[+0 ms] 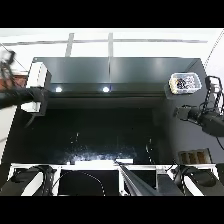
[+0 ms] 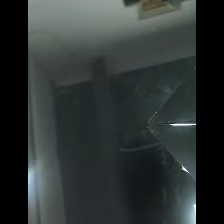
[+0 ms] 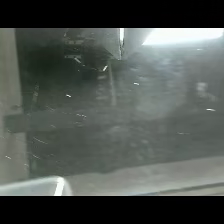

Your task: Fold the box and place the chain.

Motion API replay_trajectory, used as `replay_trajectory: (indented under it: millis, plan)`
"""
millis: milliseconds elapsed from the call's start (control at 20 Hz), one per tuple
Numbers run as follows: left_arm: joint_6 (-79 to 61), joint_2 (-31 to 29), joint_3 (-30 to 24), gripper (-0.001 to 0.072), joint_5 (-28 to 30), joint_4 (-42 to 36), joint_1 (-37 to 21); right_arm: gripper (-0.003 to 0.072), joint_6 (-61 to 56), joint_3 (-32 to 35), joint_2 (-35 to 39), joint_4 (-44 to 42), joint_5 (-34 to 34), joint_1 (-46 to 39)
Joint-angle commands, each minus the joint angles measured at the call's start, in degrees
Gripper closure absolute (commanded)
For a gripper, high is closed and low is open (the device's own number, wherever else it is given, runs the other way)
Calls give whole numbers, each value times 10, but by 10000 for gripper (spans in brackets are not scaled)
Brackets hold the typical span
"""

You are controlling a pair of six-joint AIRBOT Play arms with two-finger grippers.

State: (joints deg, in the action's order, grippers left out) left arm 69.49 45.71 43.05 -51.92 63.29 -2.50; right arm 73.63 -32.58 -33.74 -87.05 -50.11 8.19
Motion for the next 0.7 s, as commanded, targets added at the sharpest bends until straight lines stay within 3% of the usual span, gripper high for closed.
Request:
replay_trajectory:
  millis: [0, 650]
  plan:
    - [21, -32, -85, 686, 54, -2, 51, 661, -33, 34, 15, 40, 21, 4]
    - [21, -32, -89, 684, 80, -2, 50, 661, -33, 34, 15, 40, 21, 4]
